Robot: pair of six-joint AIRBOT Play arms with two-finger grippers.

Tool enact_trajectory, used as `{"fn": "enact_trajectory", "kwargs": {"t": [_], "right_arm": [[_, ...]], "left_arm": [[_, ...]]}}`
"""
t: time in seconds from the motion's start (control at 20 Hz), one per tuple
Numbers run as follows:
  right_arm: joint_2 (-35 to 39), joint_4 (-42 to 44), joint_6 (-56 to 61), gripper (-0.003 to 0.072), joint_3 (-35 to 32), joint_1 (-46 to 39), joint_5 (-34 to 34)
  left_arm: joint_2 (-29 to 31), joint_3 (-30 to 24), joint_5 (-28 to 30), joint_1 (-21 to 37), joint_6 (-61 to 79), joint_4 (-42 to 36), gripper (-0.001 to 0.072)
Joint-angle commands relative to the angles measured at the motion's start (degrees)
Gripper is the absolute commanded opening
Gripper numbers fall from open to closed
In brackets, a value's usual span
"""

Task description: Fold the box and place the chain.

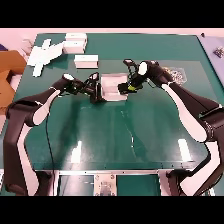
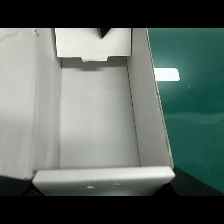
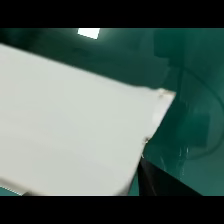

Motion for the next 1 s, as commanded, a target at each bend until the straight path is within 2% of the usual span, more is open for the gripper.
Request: {"fn": "enact_trajectory", "kwargs": {"t": [0.0, 0.15, 0.5, 0.55, 0.6, 0.95], "right_arm": [[-0.83, -2.16, 3.78, 0.0352, -0.04, 0.26, -0.17], [-0.83, -4.79, 6.49, 0.0330, -0.04, 0.35, -0.17], [-0.81, -5.07, 7.72, 0.0336, 0.11, 2.29, -0.20], [-0.81, -5.03, 8.13, 0.0406, 0.22, 2.38, -0.20], [-0.81, -4.37, 8.09, 0.0423, 0.42, 2.43, -0.20], [-0.83, -5.25, 10.49, 0.0399, 1.16, 2.62, 0.07]], "left_arm": [[0.00, 0.00, -0.94, -0.02, 0.02, -0.09, 0.0529], [0.00, 0.00, -1.09, -0.02, 0.02, -0.13, 0.0529], [0.00, 0.00, -1.14, -0.02, 0.02, -0.28, 0.0528], [0.00, 0.00, -1.14, -0.02, 0.02, -0.28, 0.0529], [0.00, 0.00, -1.14, -0.02, 0.02, -0.28, 0.0529], [0.00, 0.00, -1.22, -0.02, 0.02, -0.28, 0.0529]]}}
